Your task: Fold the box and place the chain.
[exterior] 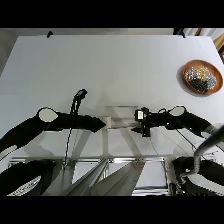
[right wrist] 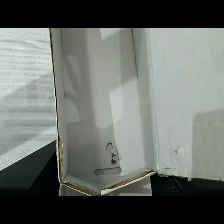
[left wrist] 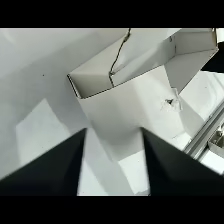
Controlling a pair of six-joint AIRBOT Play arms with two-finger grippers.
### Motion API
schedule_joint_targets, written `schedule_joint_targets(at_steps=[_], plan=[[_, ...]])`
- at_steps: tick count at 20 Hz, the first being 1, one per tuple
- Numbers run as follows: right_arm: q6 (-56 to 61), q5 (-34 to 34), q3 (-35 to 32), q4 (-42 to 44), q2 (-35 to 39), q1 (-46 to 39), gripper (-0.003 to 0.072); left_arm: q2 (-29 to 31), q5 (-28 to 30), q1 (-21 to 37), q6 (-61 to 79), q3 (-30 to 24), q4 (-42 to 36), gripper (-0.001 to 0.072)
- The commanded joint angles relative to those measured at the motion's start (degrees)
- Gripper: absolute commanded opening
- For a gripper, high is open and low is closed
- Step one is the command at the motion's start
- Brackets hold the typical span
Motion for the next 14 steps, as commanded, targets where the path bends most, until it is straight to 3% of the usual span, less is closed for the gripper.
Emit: schedule_joint_targets(at_steps=[1, 11, 14], plan=[[0.0, 0.0, 0.0, 0.0, 0.0, 0.0, 0.0406, -1.5, 1.1, -1.9, -0.1, 0.3, -0.7, 0.0517], [0.0, 0.0, 0.0, 0.0, 0.0, 0.0, 0.0406, -5.8, 2.6, -6.3, -8.0, 6.5, 1.4, 0.0517], [0.0, 0.0, 0.0, 0.0, 0.0, 0.0, 0.0406, -6.4, 2.8, -6.4, -12.8, 6.8, 6.2, 0.0517]])
